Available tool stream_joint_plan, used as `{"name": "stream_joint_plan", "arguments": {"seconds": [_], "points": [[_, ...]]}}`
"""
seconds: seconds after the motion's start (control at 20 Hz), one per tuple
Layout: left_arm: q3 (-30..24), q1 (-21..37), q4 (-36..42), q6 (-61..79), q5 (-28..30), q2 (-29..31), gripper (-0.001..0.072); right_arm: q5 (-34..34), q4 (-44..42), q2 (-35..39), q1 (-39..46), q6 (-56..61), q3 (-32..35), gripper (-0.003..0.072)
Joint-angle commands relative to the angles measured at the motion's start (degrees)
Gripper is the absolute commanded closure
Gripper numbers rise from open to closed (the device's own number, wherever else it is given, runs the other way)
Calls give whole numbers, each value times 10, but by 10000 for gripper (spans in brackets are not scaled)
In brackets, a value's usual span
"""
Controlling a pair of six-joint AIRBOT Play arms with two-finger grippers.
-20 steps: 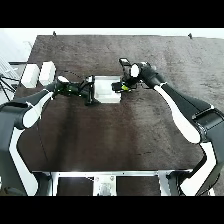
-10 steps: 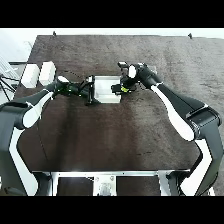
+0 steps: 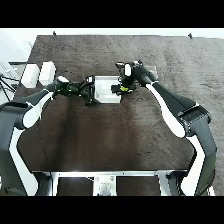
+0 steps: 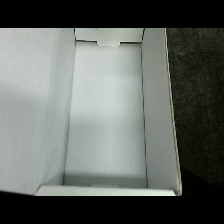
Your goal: Fold the box and place the chain.
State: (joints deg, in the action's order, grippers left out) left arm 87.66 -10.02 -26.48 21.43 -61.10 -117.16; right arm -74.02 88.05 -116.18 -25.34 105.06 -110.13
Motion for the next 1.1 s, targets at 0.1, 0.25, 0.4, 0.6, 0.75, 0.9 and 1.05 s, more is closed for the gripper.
{"name": "stream_joint_plan", "arguments": {"seconds": [0.1,0.25,0.4,0.6,0.75,0.9,1.05], "points": [[0,1,0,0,0,0,82,-9,10,-4,-10,30,-6,392],[0,1,0,0,0,0,82,-6,10,-4,-21,48,-6,482],[0,1,0,0,0,0,82,-4,7,-6,-26,75,-6,485],[0,1,0,0,0,0,82,-4,1,-8,-26,75,-6,485],[0,1,0,0,0,0,82,-4,1,-8,-26,75,-6,567],[0,1,0,0,0,0,82,-4,1,-8,-26,75,-6,669],[0,1,0,0,0,0,82,-4,1,-8,-25,74,-6,301]]}}
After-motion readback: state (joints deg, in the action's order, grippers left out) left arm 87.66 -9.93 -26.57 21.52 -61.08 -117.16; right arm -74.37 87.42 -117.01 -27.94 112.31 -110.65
